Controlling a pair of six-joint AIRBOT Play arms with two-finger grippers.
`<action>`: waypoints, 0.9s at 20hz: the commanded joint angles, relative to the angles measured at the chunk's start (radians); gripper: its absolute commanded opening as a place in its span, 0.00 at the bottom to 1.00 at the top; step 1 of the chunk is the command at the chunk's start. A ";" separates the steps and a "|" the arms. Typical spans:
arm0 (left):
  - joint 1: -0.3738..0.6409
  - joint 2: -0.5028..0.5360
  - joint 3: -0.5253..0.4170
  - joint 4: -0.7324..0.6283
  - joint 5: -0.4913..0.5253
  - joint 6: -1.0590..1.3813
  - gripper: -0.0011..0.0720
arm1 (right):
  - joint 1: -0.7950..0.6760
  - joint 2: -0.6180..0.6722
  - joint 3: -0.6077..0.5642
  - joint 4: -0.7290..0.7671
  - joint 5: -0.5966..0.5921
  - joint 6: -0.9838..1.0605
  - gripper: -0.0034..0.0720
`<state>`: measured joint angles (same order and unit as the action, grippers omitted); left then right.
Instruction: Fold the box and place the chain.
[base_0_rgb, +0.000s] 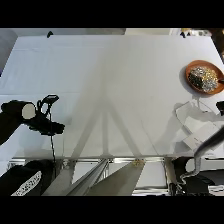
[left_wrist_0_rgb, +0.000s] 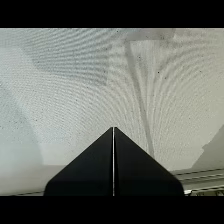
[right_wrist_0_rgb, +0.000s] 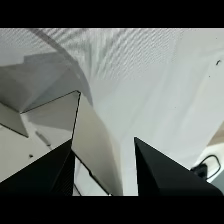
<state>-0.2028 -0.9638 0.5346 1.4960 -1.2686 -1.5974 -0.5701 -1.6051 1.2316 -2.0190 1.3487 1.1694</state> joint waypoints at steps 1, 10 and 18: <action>0.000 0.000 0.000 0.000 0.000 0.000 0.03 | -0.006 -0.019 0.001 -0.008 -0.020 0.001 0.27; 0.000 0.001 0.000 0.000 0.000 0.000 0.03 | 0.116 0.199 -0.027 0.457 0.016 -0.072 0.06; 0.000 0.000 0.000 0.000 0.000 0.000 0.03 | 0.424 0.669 -0.477 0.849 -0.223 -0.045 0.06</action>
<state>-0.2028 -0.9638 0.5346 1.4960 -1.2686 -1.5974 -0.2577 -1.0969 0.9115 -1.2926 1.2541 1.1000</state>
